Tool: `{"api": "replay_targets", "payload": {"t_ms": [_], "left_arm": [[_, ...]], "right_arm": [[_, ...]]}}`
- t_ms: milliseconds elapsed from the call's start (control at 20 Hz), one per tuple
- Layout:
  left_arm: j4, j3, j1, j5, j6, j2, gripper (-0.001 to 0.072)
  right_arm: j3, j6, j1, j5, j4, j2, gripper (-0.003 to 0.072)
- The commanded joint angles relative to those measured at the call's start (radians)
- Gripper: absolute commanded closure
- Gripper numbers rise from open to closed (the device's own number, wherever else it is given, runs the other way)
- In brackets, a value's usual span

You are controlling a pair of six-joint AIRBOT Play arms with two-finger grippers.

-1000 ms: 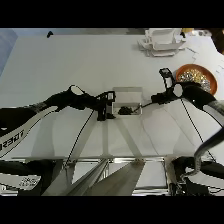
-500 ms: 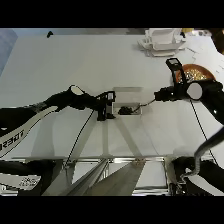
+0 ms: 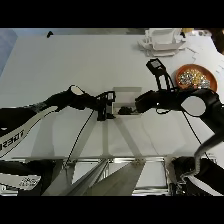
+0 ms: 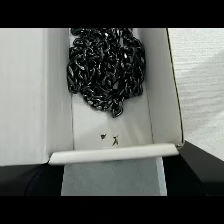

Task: Fold the box and place the chain.

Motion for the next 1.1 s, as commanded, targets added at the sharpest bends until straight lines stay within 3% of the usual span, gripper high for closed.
{"api": "replay_targets", "payload": {"t_ms": [0,200,450,750,1050], "left_arm": [[0.0,0.0,0.0,0.0,0.0,0.001,0.0697],[0.0,0.0,0.0,0.0,0.0,0.001,0.0697],[0.0,0.0,0.001,0.0,0.0,0.001,0.0697],[0.0,0.0,0.0,0.0,0.0,0.001,0.0696],[0.0,0.0,0.0,0.0,0.0,0.001,0.0697]], "right_arm": [[0.001,-0.011,0.063,-0.056,0.092,0.005,0.067],[0.001,-0.092,0.072,-0.072,0.231,0.004,0.067],[0.001,-0.098,0.072,-0.097,0.227,-0.032,0.0669],[0.0,-0.094,0.072,-0.099,0.22,-0.173,0.0669],[-0.075,-0.098,0.072,-0.158,0.215,-0.18,0.0665]]}}
